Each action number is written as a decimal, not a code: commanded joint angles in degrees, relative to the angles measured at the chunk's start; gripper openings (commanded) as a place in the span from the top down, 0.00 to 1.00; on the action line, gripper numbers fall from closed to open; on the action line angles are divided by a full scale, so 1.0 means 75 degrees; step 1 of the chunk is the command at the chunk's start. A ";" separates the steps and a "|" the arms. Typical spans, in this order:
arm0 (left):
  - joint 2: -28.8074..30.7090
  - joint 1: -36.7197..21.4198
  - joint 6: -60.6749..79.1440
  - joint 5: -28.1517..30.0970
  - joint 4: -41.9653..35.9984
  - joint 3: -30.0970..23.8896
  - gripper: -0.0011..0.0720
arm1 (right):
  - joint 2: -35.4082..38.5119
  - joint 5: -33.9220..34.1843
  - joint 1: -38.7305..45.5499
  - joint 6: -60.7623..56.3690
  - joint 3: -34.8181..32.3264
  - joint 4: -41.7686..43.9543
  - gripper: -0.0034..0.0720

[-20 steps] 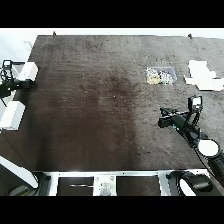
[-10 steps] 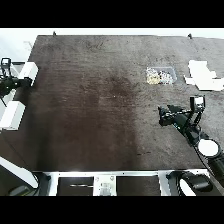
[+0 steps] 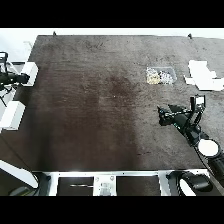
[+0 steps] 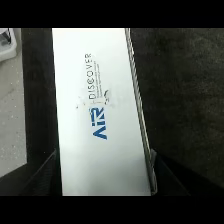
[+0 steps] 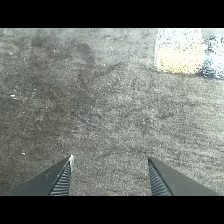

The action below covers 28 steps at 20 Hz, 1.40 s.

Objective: Fold the box and place the chain.

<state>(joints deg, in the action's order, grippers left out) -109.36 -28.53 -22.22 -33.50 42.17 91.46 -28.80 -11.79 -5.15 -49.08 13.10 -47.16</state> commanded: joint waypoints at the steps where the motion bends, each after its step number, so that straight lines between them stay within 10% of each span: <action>1: 0.0356 -0.0006 -0.0038 -0.0015 0.0175 0.0009 0.00 | 0.0000 0.0000 -0.0003 0.0000 0.0000 0.0003 0.20; 4: 0.0863 -0.0006 -0.0055 -0.0029 0.0143 0.0009 0.11 | 0.0006 0.0009 -0.0003 0.0000 0.0000 0.0003 0.20; 6: 0.1303 -0.0003 0.0055 -0.0087 0.0003 0.0012 0.87 | 0.0023 0.0041 -0.0003 0.0000 0.0000 0.0000 0.38; 7: 0.1536 -0.0003 0.0248 -0.0131 -0.0251 0.0009 0.96 | 0.0032 0.0067 -0.0003 0.0000 0.0000 0.0003 0.51; 11: 0.2448 0.0160 0.1227 -0.0420 -0.1880 0.0009 0.97 | 0.0128 0.0268 0.0000 -0.0003 0.0082 0.0026 0.93; 18: 0.4371 0.1169 0.1944 -0.0347 -0.3002 -0.0562 0.97 | 0.0723 0.0691 0.0079 -0.0035 0.0242 0.0023 0.93; 28: 0.8990 0.1577 0.4779 0.1017 -0.5543 -0.6659 0.97 | 0.1577 0.0367 0.0953 -0.0032 0.0239 -0.0009 0.94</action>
<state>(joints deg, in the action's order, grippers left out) -51.55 -17.02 5.78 -28.51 7.90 54.48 -18.72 -7.75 0.75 -49.45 14.87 -47.03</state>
